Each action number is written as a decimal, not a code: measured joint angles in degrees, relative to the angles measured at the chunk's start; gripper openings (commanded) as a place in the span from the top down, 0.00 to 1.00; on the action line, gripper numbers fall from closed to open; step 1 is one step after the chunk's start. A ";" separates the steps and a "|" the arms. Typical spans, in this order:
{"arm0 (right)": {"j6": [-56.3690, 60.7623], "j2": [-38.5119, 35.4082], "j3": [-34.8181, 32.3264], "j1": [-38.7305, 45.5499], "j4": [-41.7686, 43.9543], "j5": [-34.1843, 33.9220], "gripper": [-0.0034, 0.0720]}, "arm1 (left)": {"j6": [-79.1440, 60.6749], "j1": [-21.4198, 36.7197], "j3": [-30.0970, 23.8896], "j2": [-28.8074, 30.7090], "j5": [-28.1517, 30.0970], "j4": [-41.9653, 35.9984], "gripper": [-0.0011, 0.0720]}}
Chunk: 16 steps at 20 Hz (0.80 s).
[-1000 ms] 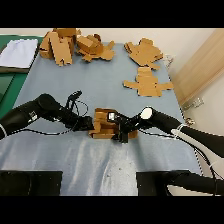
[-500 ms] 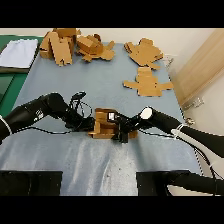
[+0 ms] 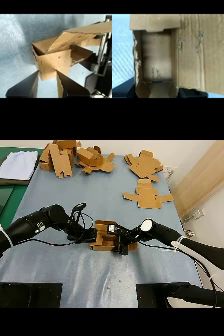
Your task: Fold the box.
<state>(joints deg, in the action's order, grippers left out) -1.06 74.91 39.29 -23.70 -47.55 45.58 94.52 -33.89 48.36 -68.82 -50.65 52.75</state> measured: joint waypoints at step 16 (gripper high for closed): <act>0.00 0.00 0.00 0.00 -0.02 0.00 0.26 | 27.58 -9.90 5.29 -2.54 0.81 22.27 0.49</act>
